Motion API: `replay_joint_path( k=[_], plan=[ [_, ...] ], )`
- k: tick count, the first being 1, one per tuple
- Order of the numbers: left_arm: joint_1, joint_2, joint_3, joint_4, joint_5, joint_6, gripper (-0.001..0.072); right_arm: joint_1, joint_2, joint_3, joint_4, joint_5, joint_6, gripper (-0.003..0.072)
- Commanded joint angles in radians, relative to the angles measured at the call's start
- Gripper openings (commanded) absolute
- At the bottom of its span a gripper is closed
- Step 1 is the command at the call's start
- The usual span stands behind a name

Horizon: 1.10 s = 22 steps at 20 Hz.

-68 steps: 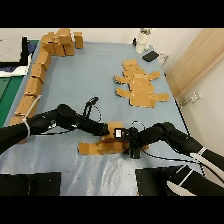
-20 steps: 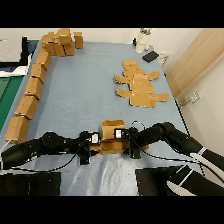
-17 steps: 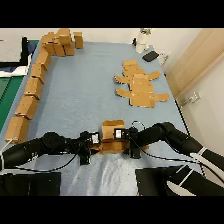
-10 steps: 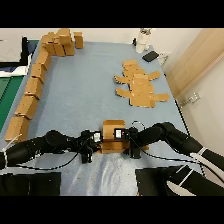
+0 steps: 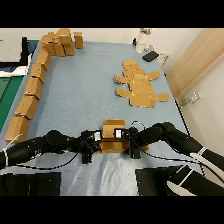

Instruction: Fold the box.

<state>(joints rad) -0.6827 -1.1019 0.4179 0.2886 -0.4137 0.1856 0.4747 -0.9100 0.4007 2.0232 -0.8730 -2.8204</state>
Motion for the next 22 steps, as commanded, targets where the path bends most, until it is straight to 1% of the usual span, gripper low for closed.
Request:
replay_joint_path(
  k=[1,2,3,4,5,8,13,15,16,17,19,22],
  plan=[
    [0.033,0.044,-0.034,0.034,-0.006,-0.023,0.0105,0.001,-0.001,0.000,0.000,0.000,0.000,0.0551],
    [0.043,0.056,-0.041,0.034,-0.006,-0.023,0.0128,0.001,-0.001,0.000,0.000,0.000,0.000,0.0551],
    [0.049,0.064,-0.040,0.031,-0.005,-0.021,0.0213,0.001,-0.001,0.000,0.000,0.000,0.000,0.0551],
    [0.048,0.069,-0.038,0.024,0.002,-0.018,0.0315,0.001,-0.001,0.000,0.000,0.000,0.000,0.0551],
    [0.048,0.068,-0.031,0.023,0.005,-0.017,0.0320,0.001,-0.001,0.000,0.000,0.000,0.000,0.0551],
    [0.048,0.067,-0.012,0.022,0.008,0.010,0.0321,0.001,-0.001,0.000,0.000,0.000,0.000,0.0550],
    [0.046,0.033,0.032,0.021,-0.087,0.020,0.0320,0.001,-0.001,0.000,0.000,0.000,0.000,0.0551],
    [0.039,0.012,0.043,0.016,-0.095,0.021,0.0319,0.001,-0.001,0.000,0.000,0.000,0.000,0.0551],
    [0.034,0.002,0.048,-0.004,-0.094,0.030,0.0295,0.001,-0.001,0.000,0.000,0.000,0.000,0.0551],
    [0.033,-0.010,0.053,-0.023,-0.095,0.039,0.0213,0.001,-0.001,0.000,0.000,0.000,0.000,0.0551],
    [0.034,-0.038,0.067,-0.031,-0.092,0.049,0.0212,0.001,-0.001,0.000,0.000,0.000,0.000,0.0551],
    [0.021,-0.054,0.069,-0.035,-0.090,0.095,0.0211,0.001,-0.001,0.000,0.000,0.000,0.000,0.0551]
  ],
)
